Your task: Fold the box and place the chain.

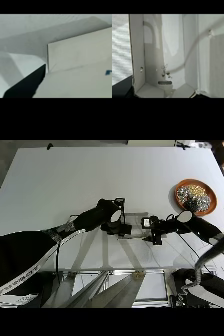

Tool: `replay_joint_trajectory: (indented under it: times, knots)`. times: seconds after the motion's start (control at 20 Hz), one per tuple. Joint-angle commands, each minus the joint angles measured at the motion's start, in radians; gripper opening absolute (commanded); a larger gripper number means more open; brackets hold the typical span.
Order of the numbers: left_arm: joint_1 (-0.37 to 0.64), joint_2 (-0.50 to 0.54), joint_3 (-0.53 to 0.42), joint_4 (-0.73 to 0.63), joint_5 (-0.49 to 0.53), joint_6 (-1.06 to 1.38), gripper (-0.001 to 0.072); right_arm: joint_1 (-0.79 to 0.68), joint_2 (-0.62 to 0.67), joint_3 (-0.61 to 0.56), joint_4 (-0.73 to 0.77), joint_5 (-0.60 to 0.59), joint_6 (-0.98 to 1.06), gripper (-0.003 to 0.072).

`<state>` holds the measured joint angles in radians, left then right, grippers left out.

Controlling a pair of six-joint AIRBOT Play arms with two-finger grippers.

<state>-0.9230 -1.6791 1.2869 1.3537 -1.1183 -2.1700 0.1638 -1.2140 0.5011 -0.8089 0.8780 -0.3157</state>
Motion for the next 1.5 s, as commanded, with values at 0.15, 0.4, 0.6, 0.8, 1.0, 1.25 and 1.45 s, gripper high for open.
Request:
replay_joint_trajectory:
  times: [0.15, 0.4, 0.6, 0.8, 1.0, 1.25, 1.45]
  knots:
    - [-0.008, -0.016, 0.004, -0.014, 0.034, -0.008, 0.0003, 0.0, 0.0, 0.0, 0.0, 0.0, 0.0, 0.0459]
    - [-0.01, -0.016, 0.004, -0.013, 0.027, -0.011, 0.0056, 0.0, 0.0, 0.0, 0.0, 0.0, 0.0, 0.0459]
    - [-0.02, -0.017, 0.004, -0.011, 0.033, -0.01, 0.0367, 0.0, 0.0, 0.0, 0.0, 0.0, 0.0, 0.0459]
    - [-0.028, -0.02, 0.004, -0.01, 0.035, -0.01, 0.0038, 0.0, 0.0, 0.0, 0.0, 0.0, 0.0, 0.0459]
    - [-0.032, -0.02, 0.004, -0.011, 0.031, -0.01, 0.0003, 0.0, 0.0, 0.0, 0.0, 0.0, 0.0, 0.0459]
    - [-0.031, 0.021, 0.004, -0.01, 0.018, 0.082, 0.0179, 0.0, 0.0, 0.0, 0.0, 0.0, 0.0, 0.0459]
    - [-0.011, 0.11, 0.004, -0.01, 0.015, 0.283, 0.0585, 0.0, 0.0, 0.0, 0.0, 0.0, 0.0, 0.0459]
